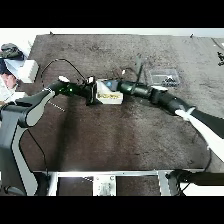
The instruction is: Fold the box and place the chain.
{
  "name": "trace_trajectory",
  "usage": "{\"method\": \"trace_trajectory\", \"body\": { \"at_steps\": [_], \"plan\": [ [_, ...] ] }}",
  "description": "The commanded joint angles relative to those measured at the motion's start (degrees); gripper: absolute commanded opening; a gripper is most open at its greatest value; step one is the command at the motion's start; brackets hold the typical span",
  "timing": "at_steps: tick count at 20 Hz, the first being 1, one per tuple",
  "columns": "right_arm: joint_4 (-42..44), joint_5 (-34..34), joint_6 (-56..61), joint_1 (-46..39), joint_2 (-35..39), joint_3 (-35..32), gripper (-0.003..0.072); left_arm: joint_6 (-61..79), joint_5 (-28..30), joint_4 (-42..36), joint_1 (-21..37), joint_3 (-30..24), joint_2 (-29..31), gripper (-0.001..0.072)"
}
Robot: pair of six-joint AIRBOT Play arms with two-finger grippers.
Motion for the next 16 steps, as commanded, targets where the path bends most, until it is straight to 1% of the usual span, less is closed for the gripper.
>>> {"method": "trace_trajectory", "body": {
  "at_steps": [1, 2, 4, 5, 6, 9, 11, 14, 16],
  "plan": [
    [-9.35, 0.22, 0.31, -7.72, 5.25, 0.57, 0.0214, 0.0, 0.07, 0.0, 0.04, 0.0, -0.02, 0.0263],
    [-13.46, 0.15, 3.98, -10.01, 5.38, 2.12, 0.016, 0.0, 0.07, 0.0, 0.04, 0.0, -0.02, 0.0264],
    [-27.71, 2.54, 13.55, -13.35, 3.52, 7.17, 0.0091, 0.0, 0.04, 0.0, 0.04, 0.0, -0.02, 0.0263],
    [-33.64, 5.35, 15.74, -14.51, 1.4, 10.82, 0.0091, -0.02, 0.09, 0.0, 0.04, 0.0, -0.02, 0.0264],
    [-36.59, 8.02, 16.61, -15.32, -1.03, 14.32, 0.0091, 0.0, 0.09, 0.0, 0.04, 0.0, -0.02, 0.0263],
    [-39.45, 16.24, 16.61, -17.07, -8.87, 23.34, 0.0091, 0.0, 0.07, 0.02, 0.04, 0.0, -0.02, 0.0263],
    [-40.57, 19.34, 16.52, -17.27, -13.42, 27.82, 0.0092, 0.0, 0.07, 0.0, 0.04, 0.0, -0.02, 0.0263],
    [-40.59, 21.66, 13.44, -16.98, -17.51, 31.87, 0.0092, 0.0, 0.09, 0.02, 0.04, 0.0, -0.02, 0.0264],
    [-41.66, 21.99, 13.03, -16.72, -18.27, 32.0, 0.0092, -0.02, 0.07, 0.02, 0.04, 0.0, -0.02, 0.0263]
  ]
}}
